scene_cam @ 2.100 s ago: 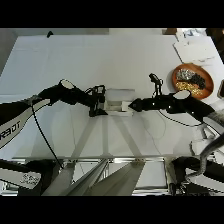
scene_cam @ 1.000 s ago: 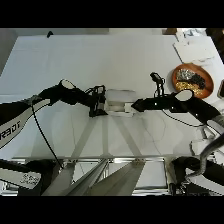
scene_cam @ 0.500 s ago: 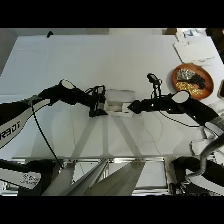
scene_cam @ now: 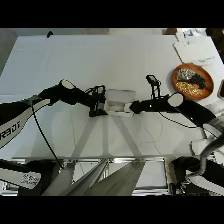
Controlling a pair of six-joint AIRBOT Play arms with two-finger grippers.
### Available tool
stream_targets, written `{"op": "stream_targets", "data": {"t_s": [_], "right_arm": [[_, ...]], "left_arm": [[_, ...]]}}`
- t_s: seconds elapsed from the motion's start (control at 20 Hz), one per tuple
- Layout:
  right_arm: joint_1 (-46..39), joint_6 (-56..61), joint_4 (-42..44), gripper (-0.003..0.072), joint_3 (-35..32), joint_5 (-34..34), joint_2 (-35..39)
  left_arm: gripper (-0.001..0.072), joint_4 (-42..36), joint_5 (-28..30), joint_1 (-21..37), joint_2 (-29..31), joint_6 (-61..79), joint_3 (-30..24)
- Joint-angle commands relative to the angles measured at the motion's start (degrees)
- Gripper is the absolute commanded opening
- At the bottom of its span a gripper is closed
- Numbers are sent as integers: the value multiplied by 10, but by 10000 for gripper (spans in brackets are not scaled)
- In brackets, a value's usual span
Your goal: Fold the box and place the chain.
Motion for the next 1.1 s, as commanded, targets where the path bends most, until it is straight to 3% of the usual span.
{"op": "stream_targets", "data": {"t_s": [0.0,0.55,0.9,1.05], "right_arm": [[3,32,-28,459,0,-28,0],[29,73,-44,458,1,-32,-9],[31,235,-204,458,66,57,-41],[57,270,-254,458,89,59,-57]], "left_arm": [[257,0,0,0,0,0,0],[257,0,0,0,0,0,0],[257,0,0,0,0,0,0],[257,0,0,0,0,0,0]]}}
